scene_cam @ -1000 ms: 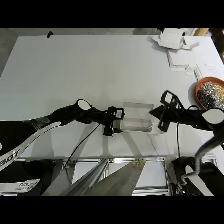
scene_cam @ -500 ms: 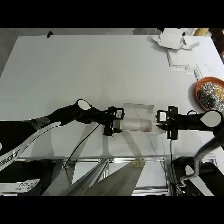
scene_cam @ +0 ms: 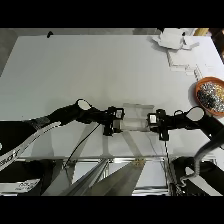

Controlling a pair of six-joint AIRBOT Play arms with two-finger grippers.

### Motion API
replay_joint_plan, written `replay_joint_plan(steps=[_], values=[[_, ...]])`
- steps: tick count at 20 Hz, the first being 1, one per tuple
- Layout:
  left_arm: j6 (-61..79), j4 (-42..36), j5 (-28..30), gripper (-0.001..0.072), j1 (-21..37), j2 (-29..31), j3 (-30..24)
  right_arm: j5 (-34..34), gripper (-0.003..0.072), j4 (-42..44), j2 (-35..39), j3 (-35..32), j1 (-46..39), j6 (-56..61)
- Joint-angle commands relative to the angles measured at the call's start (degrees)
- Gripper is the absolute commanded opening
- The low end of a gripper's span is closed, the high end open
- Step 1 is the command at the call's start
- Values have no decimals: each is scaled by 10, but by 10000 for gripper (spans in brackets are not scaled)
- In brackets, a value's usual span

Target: Fold the box and place the chain.

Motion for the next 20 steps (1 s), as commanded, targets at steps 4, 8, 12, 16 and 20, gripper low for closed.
replay_joint_plan(steps=[4,8,12,16,20], values=[[0,0,0,313,0,0,0,-20,206,41,-22,-2,9,-2],[0,0,0,313,0,0,0,-11,411,61,-22,-16,9,0],[0,0,0,313,0,0,0,10,373,20,11,-16,9,111],[0,0,0,313,0,0,0,12,187,-10,106,-11,9,337],[0,0,0,313,0,0,0,50,143,-143,142,62,8,640]])
